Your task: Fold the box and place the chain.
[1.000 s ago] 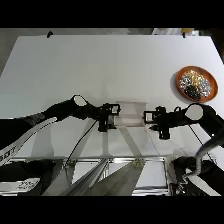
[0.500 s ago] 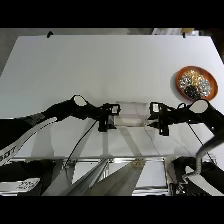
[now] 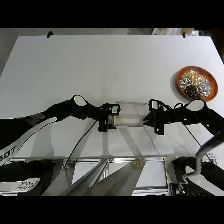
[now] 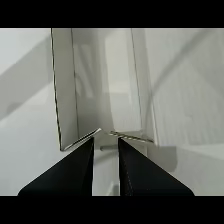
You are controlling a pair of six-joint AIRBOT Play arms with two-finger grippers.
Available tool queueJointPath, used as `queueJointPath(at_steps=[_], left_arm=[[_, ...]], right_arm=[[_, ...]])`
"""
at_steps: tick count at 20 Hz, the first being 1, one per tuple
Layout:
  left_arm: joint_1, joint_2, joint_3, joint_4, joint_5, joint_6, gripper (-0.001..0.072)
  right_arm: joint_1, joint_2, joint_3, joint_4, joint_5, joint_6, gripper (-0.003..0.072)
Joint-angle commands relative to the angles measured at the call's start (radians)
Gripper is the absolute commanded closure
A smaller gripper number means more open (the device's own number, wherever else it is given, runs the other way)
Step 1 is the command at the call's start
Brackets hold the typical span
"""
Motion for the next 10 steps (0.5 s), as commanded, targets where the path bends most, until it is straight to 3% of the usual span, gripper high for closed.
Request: queueJointPath(at_steps=[1, 3, 6, 9, 10], left_arm=[[0.000, 0.001, 0.000, 0.000, 0.001, 0.000, 0.0502], [0.000, 0.001, 0.000, 0.000, 0.000, 0.000, 0.0502], [0.000, 0.001, 0.000, 0.000, 0.000, 0.000, 0.0502], [0.000, 0.001, 0.000, 0.000, 0.000, 0.000, 0.0502], [0.000, 0.001, 0.000, 0.000, 0.001, 0.000, 0.0502]], right_arm=[[0.039, -0.016, -0.003, 0.038, -0.015, -0.041, 0.0537], [0.063, -0.036, -0.003, 0.038, -0.039, -0.040, 0.0527], [0.075, -0.074, -0.003, 0.037, -0.052, -0.032, 0.0382], [0.074, -0.076, -0.003, 0.035, -0.050, -0.023, 0.0322], [0.074, -0.072, -0.003, 0.035, -0.055, 0.007, 0.0258]])
